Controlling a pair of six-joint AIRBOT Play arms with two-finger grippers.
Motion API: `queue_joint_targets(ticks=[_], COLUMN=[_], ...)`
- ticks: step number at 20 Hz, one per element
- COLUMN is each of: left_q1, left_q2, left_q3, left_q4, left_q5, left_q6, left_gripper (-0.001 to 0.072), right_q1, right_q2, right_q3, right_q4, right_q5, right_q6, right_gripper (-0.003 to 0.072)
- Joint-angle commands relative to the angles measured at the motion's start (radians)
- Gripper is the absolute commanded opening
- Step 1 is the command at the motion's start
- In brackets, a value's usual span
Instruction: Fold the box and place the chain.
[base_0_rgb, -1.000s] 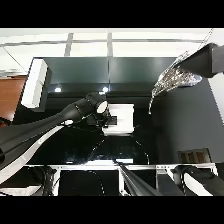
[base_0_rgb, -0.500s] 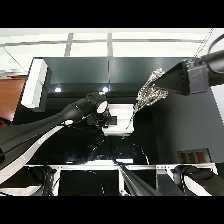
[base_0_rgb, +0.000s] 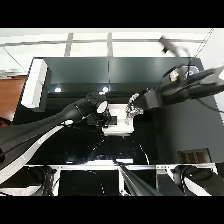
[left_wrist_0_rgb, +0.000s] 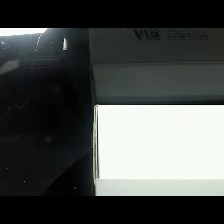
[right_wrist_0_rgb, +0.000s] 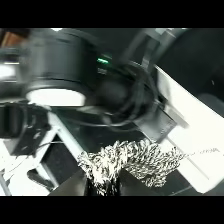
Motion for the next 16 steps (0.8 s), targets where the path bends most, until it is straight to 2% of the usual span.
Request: queue_joint_targets(ticks=[1, 5, 12, 13, 14, 16], left_q1=[0.0, 0.0, 0.0, 0.0, 0.0, 0.0], left_q2=[-0.001, -0.001, -0.001, -0.001, -0.001, -0.001], left_q3=[0.0, 0.0, 0.0, 0.0, 0.0, 0.0], left_q4=[0.001, 0.0, 0.0, 0.0, 0.0, 0.0], left_q5=[0.0, 0.0, 0.0, 0.0, 0.0, 0.0], left_q6=[0.0, 0.0, 0.0, 0.0, 0.0, 0.0], left_gripper=[0.0028, 0.0029, 0.0029, 0.0029, 0.0028, 0.0029], right_q1=[0.022, 0.025, 0.097, 0.104, 0.105, 0.087], right_q2=[-0.018, -0.056, -0.176, -0.186, -0.188, -0.184], right_q3=[-0.152, -0.249, -0.259, -0.26, -0.261, -0.261], right_q4=[-0.023, 0.032, -0.009, -0.032, -0.046, -0.049], right_q5=[-0.143, -0.211, -0.321, -0.325, -0.326, -0.292], right_q6=[0.003, 0.003, 0.058, 0.068, 0.08, 0.079], right_gripper=[0.0004, 0.0004, 0.0012, 0.0034, 0.0205, 0.0222])
